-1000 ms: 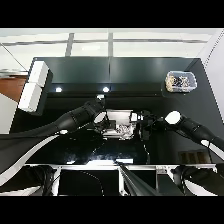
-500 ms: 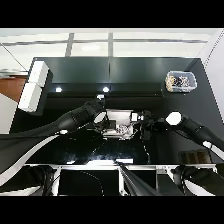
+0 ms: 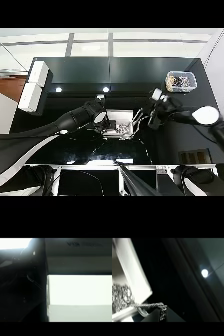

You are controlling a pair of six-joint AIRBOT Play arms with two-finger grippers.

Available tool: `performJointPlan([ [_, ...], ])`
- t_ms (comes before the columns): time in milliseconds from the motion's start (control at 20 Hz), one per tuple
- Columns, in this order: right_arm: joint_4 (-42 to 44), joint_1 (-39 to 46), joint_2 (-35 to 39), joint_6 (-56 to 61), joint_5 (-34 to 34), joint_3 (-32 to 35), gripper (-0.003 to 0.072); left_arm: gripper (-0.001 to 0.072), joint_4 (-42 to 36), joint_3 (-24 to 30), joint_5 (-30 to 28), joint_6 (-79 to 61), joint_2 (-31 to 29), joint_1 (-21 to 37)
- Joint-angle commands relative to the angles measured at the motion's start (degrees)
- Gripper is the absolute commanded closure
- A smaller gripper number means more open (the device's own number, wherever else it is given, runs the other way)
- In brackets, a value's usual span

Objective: Fold the box and place the chain.

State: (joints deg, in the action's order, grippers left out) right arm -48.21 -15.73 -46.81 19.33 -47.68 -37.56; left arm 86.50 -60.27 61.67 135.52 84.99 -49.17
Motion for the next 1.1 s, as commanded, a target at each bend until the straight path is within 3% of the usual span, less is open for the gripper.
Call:
performJointPlan([
  [0, 0.2, 0.5, 4.9, 9.6, -8.1, -9.5, 0.0647, 0.0678, 0.0, 0.0, 0.1, 0.0, 0.0, 0.0],
  [200, 3.4, 0.5, 5.2, 14.5, -11.1, -21.6, 0.0647, 0.0679, 0.0, 0.0, 0.1, 0.0, 0.0, 0.0],
  [400, 15.5, 0.5, 5.1, 14.5, -11.3, -25.8, 0.0647, 0.0679, 0.0, 0.0, 0.1, 0.0, 0.0, 0.0],
  [650, 16.3, 0.2, 2.5, 16.9, -20.5, -23.0, 0.0646, 0.0679, 0.0, 0.0, 0.1, 0.0, 0.0, 0.0],
  [950, 16.6, -3.0, -1.7, 17.2, -18.9, -9.7, 0.0645, 0.0679, 0.0, 0.0, 0.1, 0.0, 0.0, 0.0],
  [1000, 16.6, -3.3, -2.3, 17.3, -18.6, -8.6, 0.0601, 0.0678, 0.0, 0.0, 0.0, 0.0, 0.0, 0.0],
  [1050, 15.9, -3.2, -2.6, 19.2, -18.6, -8.3, 0.0345, 0.0679, 0.1, 0.0, -0.1, -0.1, 0.0, 0.0],
])
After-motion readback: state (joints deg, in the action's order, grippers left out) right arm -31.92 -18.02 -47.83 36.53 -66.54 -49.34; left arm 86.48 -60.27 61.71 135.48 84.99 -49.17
